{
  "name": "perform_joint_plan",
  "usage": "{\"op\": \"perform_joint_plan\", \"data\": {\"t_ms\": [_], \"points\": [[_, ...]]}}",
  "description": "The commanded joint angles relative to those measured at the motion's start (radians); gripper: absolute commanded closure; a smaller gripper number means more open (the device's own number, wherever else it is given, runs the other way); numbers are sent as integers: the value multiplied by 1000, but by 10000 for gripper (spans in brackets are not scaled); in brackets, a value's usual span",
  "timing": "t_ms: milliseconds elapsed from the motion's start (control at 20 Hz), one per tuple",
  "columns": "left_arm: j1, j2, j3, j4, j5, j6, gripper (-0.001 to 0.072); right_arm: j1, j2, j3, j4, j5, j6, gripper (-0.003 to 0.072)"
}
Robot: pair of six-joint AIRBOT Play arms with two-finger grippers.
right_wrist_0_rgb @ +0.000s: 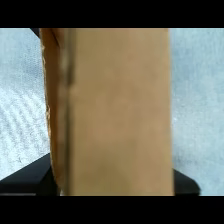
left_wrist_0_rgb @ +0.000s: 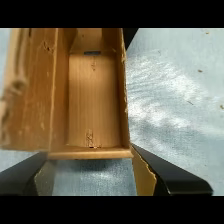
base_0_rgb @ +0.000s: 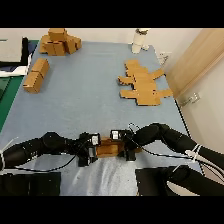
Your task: Fold the box.
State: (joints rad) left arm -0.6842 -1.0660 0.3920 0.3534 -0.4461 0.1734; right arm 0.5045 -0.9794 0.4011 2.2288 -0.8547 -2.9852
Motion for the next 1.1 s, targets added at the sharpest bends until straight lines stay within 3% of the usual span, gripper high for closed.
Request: {"op": "perform_joint_plan", "data": {"t_ms": [0, 300, 350, 400, 450, 1050], "points": [[-37, -30, 0, -17, 72, 3, 9, 0, 0, 0, 0, 0, 0, 189], [-58, -47, 17, -18, 59, 23, 11, 0, 0, 0, 0, 0, 0, 189], [-58, -54, 24, -17, 53, 24, 59, 0, 0, 0, 0, 0, 0, 189], [-58, -62, 31, -16, 42, 26, 190, 0, 0, 0, 0, 0, 0, 189], [-58, -63, 33, -15, 43, 26, 224, 0, 0, 0, 0, 0, 0, 189], [-56, -63, 33, -16, 65, 21, 226, 0, 0, 0, 0, 0, 0, 188]]}}
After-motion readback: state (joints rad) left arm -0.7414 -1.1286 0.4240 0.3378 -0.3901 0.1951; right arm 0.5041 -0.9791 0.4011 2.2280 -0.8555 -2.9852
